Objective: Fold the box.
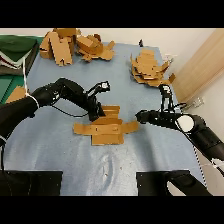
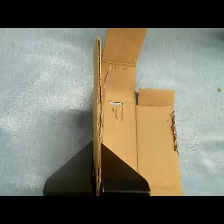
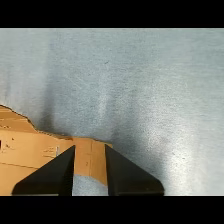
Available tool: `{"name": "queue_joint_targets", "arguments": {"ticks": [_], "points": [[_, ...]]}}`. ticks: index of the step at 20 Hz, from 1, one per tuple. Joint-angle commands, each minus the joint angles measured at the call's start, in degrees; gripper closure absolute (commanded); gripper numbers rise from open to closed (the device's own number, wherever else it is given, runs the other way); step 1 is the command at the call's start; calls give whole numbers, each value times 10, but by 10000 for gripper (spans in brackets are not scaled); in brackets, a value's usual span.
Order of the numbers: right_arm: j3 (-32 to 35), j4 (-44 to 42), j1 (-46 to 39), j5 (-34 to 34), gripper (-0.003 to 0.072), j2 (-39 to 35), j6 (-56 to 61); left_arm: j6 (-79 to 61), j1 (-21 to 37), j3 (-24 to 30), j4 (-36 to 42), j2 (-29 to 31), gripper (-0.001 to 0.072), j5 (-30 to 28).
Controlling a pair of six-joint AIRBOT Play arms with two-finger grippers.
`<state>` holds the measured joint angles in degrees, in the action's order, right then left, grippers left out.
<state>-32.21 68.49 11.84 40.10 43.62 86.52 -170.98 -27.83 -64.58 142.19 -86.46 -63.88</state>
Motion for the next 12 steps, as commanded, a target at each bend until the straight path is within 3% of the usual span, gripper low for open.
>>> {"name": "queue_joint_targets", "arguments": {"ticks": [1, 12], "points": [[0, 3, 1, 0, 398, 0, 2, 0, 0, 0, 5, -1, 696, 5], [0, 3, 1, 12, 398, 0, -17, 0, 0, 0, 2, -13, 696, 2]]}}
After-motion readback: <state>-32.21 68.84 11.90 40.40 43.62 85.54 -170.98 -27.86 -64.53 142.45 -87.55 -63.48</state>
